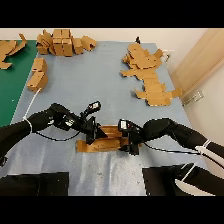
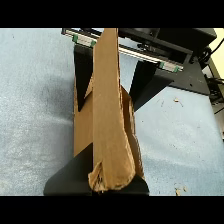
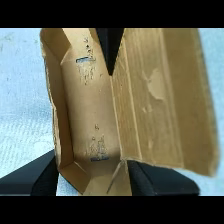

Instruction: Fold the box.

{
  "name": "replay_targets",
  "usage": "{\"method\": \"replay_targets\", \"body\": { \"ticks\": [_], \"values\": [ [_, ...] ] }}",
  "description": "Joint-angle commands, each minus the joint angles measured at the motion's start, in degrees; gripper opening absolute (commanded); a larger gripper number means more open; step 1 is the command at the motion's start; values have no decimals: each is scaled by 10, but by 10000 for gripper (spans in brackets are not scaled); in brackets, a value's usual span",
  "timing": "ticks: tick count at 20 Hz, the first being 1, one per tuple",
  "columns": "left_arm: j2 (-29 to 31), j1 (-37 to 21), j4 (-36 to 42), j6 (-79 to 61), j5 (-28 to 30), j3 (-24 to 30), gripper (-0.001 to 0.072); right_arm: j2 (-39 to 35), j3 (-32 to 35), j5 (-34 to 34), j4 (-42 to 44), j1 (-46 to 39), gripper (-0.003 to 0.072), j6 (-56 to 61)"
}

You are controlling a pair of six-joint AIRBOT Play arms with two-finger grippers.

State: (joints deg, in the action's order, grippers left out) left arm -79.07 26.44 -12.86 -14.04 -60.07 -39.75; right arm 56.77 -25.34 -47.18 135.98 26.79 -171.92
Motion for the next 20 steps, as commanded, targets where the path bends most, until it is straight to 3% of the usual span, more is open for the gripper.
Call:
{"method": "replay_targets", "body": {
  "ticks": [1,20],
  "values": [
    [0,0,0,0,0,-1,12,1,-1,1,-2,0,607,0],
    [0,0,0,0,0,-1,12,23,-1,62,-66,48,594,0]
  ]
}}
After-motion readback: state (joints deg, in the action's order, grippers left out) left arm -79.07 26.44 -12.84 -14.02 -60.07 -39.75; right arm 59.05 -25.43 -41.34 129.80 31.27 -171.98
